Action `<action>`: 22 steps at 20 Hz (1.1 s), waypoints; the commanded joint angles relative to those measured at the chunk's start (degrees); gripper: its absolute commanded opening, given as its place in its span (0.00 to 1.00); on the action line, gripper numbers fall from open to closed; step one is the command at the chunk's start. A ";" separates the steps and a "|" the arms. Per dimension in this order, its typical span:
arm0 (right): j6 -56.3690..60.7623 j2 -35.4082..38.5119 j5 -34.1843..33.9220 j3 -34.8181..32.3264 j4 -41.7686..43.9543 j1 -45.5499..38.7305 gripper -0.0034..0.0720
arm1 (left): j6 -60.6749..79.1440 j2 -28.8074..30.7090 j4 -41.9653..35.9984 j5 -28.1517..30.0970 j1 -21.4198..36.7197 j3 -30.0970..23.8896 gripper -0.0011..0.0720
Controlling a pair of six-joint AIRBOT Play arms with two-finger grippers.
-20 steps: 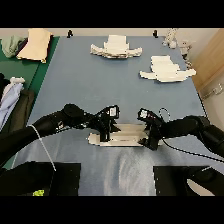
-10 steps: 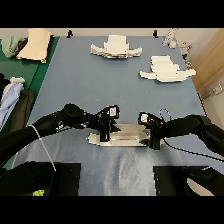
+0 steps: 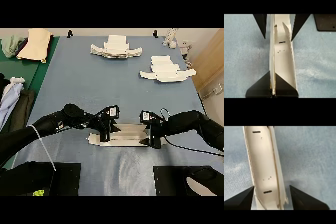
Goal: Fold the box.
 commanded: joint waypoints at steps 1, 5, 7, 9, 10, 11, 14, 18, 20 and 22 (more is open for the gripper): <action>-0.94 -1.27 -3.50 -0.13 1.05 -0.20 0.97 | 0.02 0.04 -0.02 0.07 -0.02 0.00 0.03; -0.92 -1.51 -4.04 -1.42 0.98 -0.17 0.98 | 0.02 0.04 -0.02 0.09 -0.02 0.00 0.03; -0.92 -1.88 -3.58 -1.64 1.03 -0.17 0.98 | 0.02 0.04 -0.02 0.04 -0.02 0.00 0.03; -0.92 -2.40 -2.56 -1.64 1.03 -0.15 0.98 | 0.04 0.04 -0.02 0.07 -0.02 0.00 0.03; -0.92 -2.54 -1.68 -1.64 0.98 -0.07 0.98 | 0.02 0.04 -0.02 0.07 -0.02 0.00 0.03; -0.92 -2.56 -0.70 -1.64 0.90 -0.02 0.97 | 0.02 0.04 -0.02 0.07 -0.02 0.00 0.03; -0.92 -2.56 0.02 -1.64 0.72 1.14 0.97 | 0.02 0.04 -0.04 0.07 -0.02 0.00 0.03; -0.92 -2.58 2.86 -1.64 -0.81 3.93 0.97 | 0.04 0.04 -0.04 0.07 -0.02 0.00 0.03; -0.92 -2.58 2.99 -1.84 -1.55 4.13 0.97 | 0.02 0.04 -0.04 0.07 -0.02 0.00 0.03; -0.92 -2.56 3.04 -2.86 -1.64 4.13 0.97 | 0.02 0.04 -0.07 0.07 -0.02 0.00 0.03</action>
